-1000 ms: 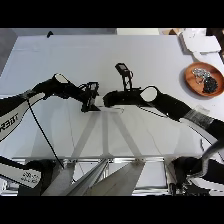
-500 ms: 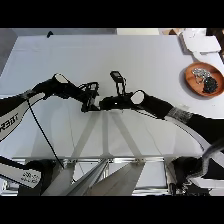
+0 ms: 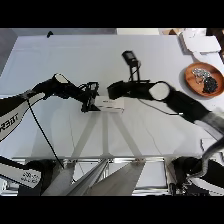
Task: Fold the box and place the chain.
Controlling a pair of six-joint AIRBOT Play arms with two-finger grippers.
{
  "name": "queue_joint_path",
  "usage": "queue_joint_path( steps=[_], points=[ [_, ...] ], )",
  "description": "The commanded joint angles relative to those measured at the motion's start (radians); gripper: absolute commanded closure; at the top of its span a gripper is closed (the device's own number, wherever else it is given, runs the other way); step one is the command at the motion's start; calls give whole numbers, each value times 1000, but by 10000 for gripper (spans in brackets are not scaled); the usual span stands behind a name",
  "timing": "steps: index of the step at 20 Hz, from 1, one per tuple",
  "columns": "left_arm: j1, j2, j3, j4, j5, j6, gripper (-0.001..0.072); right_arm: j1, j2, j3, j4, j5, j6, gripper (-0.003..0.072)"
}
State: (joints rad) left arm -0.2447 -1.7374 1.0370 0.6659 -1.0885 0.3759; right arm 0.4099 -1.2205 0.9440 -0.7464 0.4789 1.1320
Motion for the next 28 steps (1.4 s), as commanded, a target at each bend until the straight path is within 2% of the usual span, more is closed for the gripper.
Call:
queue_joint_path(
  steps=[1,4,6,9,14,19,20,21,22,25,28],
  points=[
    [0,0,0,1,0,2,377,-126,188,0,-254,206,116,672],
    [0,0,0,1,0,2,377,-270,298,0,-545,471,288,671],
    [0,0,0,1,0,2,377,-370,327,0,-720,649,368,671],
    [0,0,0,1,0,2,377,-526,331,0,-870,803,413,671],
    [0,0,0,1,0,2,377,-729,331,0,-872,821,414,670],
    [0,0,0,-8,-2,1,383,-750,331,0,-859,808,416,670],
    [0,0,0,-6,-3,1,432,-750,331,0,-851,799,416,670],
    [0,0,0,-1,-2,1,580,-750,331,0,-842,784,416,670],
    [1,1,0,-2,0,2,695,-750,331,0,-836,767,416,670],
    [2,39,0,-1,-6,-35,702,-750,330,0,-822,718,416,670],
    [16,160,1,11,4,-200,705,-750,330,0,-809,709,416,670]
  ],
)
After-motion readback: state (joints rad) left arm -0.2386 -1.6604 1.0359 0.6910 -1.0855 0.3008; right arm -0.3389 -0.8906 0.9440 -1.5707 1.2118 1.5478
